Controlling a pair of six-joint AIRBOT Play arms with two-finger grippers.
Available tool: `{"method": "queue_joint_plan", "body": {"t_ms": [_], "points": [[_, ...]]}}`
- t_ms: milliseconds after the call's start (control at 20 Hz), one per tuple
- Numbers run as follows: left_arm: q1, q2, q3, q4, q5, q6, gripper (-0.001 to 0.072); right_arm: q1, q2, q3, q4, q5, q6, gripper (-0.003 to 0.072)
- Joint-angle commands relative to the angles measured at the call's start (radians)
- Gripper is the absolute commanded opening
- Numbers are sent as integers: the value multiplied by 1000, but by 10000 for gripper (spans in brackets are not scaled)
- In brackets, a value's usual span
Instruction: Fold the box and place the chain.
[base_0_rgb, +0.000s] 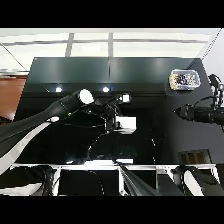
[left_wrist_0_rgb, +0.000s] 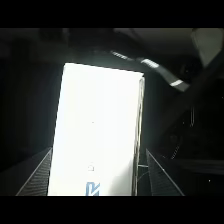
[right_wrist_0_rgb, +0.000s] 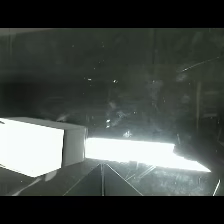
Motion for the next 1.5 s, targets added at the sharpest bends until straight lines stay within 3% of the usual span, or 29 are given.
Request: {"method": "queue_joint_plan", "body": {"t_ms": [0, 200, 350, 800, 950, 1000, 1100, 1250, 1450], "points": [[-2, -2, 1, 18, -3, 0, 717, 0, 0, -1, 0, -7, -1, 16], [-2, -2, 1, 19, -35, 0, 717, 0, 0, -1, -1, -7, -1, 16], [-24, -2, 1, 97, -48, -5, 718, 0, 0, -1, -1, -7, -1, 16], [-154, -31, 0, 307, 150, -253, 718, 0, 0, -1, -1, -9, -1, 16], [-190, -34, 0, 404, 165, -270, 694, 0, 0, -1, -1, -16, -1, 16], [-197, -34, 1, 437, 148, -270, 624, 0, 0, -1, -1, -18, -1, 16], [-186, -29, 15, 511, 71, -303, 254, 0, 0, -1, -1, -21, -1, 16], [-74, 16, 45, 620, 14, -479, 242, 0, 0, -1, -1, -24, -1, 16], [274, 87, 92, 731, 34, -651, 242, 0, 0, -1, 0, -43, 0, 16]]}}
